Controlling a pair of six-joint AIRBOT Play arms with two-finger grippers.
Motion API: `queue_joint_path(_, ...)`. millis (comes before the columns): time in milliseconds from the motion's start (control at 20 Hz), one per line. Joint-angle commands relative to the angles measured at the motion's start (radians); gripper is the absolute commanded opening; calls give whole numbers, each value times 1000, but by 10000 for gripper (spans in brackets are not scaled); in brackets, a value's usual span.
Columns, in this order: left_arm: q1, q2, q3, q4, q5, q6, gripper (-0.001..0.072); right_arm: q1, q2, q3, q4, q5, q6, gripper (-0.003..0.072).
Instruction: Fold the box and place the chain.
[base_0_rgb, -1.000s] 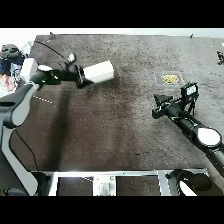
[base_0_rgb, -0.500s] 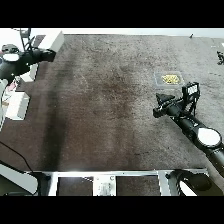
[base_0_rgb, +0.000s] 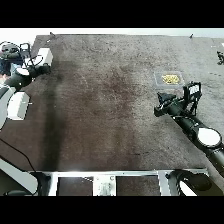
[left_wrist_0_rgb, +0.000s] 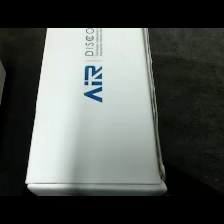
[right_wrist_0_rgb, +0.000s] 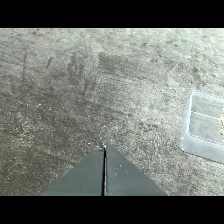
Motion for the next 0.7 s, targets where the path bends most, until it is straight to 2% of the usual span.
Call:
queue_joint_path(0, -1, -41, -7, 16, 27, -21, 6, 0, 1, 0, 0, -15, 0, 9)
queue_joint_path(250, -1, -92, -6, 15, 37, -21, 7, 0, 0, -1, 0, -28, 0, 9)
queue_joint_path(450, -1, -97, -6, 13, 76, -20, 10, 0, 0, 0, 0, -52, 0, 9)
queue_joint_path(600, -1, -97, -6, 14, 62, -10, 18, 0, 1, 0, 0, -52, 0, 9)
queue_joint_path(650, -1, -97, -6, 14, 63, -1, 296, 0, 0, 0, 0, -52, 0, 9)
